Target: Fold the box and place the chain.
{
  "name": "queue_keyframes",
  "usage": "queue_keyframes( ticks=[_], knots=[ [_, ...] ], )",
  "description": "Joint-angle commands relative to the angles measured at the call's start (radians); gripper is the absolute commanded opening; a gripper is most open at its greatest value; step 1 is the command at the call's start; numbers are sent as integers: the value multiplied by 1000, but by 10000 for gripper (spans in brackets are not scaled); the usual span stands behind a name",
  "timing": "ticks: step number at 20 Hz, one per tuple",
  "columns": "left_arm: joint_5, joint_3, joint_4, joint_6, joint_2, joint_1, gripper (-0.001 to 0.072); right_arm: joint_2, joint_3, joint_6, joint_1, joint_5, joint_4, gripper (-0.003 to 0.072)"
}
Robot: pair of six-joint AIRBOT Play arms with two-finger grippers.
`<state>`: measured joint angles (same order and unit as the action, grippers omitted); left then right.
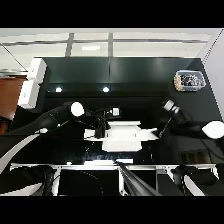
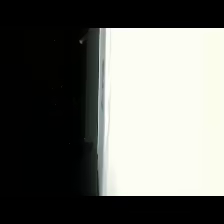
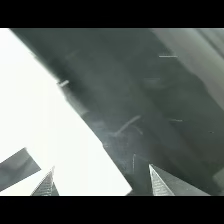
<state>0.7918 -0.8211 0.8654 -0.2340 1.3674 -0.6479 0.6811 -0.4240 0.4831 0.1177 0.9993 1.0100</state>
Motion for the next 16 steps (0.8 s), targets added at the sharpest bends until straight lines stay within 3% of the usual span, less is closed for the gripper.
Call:
queue_keyframes(
  ticks=[1, 7, 16],
  knots=[
    [2, 0, 13, 3, 4, -5, 25, 3, 79, -201, 124, -1, -27, 710],
    [1, 0, 13, 3, 4, -5, 25, 40, 129, -238, 302, -32, -23, 709],
    [2, 0, 13, 3, 4, -6, 25, 130, 128, -298, 468, -262, -100, 711]
  ],
)
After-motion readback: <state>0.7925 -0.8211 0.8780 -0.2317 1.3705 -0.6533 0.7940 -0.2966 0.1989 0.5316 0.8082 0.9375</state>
